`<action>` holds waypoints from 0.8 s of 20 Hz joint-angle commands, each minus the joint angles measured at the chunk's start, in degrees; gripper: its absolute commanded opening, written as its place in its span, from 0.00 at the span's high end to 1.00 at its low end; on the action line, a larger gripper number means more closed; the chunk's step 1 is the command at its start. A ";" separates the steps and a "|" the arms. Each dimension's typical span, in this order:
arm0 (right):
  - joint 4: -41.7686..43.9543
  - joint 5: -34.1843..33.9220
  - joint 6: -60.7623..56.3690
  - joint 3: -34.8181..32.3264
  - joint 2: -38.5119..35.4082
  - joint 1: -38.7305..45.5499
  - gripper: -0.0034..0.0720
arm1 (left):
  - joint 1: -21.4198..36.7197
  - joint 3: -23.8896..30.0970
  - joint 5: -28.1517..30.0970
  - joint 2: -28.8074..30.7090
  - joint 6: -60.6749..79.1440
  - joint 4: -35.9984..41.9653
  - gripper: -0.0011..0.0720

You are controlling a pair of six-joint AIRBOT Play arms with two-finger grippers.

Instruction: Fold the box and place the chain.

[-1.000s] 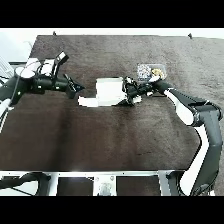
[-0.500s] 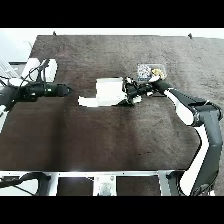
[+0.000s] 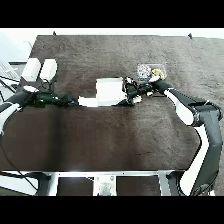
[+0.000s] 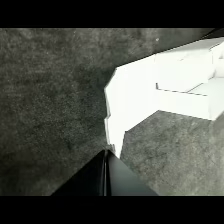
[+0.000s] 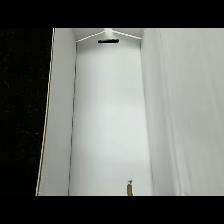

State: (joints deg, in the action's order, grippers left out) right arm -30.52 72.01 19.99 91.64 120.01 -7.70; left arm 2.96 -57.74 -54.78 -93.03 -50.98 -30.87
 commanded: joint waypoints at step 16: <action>0.00 0.02 0.00 -0.04 -0.04 0.04 0.20 | -8.41 -14.08 -3.85 -6.34 -0.96 1.90 0.53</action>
State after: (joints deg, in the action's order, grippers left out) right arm -30.50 71.99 20.03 91.61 120.01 -7.70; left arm -5.13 -70.61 -56.38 -99.31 -52.49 -29.43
